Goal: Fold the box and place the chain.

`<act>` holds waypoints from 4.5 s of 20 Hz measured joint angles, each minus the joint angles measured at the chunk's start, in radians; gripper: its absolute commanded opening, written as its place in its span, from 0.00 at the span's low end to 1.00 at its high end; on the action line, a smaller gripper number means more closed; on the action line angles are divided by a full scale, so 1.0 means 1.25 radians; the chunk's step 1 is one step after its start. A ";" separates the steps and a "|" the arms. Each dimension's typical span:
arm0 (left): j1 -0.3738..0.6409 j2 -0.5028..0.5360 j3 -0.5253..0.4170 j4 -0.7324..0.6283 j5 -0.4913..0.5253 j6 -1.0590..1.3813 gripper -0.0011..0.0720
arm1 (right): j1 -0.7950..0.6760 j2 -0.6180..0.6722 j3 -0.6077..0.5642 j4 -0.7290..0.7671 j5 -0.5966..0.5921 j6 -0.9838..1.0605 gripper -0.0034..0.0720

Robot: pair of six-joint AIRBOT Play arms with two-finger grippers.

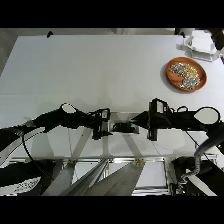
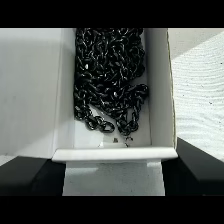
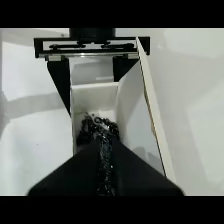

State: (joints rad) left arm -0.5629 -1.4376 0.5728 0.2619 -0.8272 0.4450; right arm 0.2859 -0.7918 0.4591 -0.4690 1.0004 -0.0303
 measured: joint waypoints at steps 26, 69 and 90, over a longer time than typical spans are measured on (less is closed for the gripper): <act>0.000 0.000 0.000 0.000 0.000 0.000 0.20 | -0.013 -0.353 0.253 -0.089 0.187 0.244 0.31; 0.000 0.000 0.000 0.000 0.001 0.001 0.20 | 0.114 -0.234 0.110 -0.237 -0.027 0.198 0.45; 0.000 0.000 0.000 0.000 -0.001 -0.001 0.20 | 0.131 -0.210 0.075 -0.255 -0.063 0.200 0.85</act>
State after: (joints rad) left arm -0.5625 -1.4376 0.5728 0.2615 -0.8280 0.4435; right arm 0.4496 -1.0542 0.5526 -0.7872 0.9218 0.2199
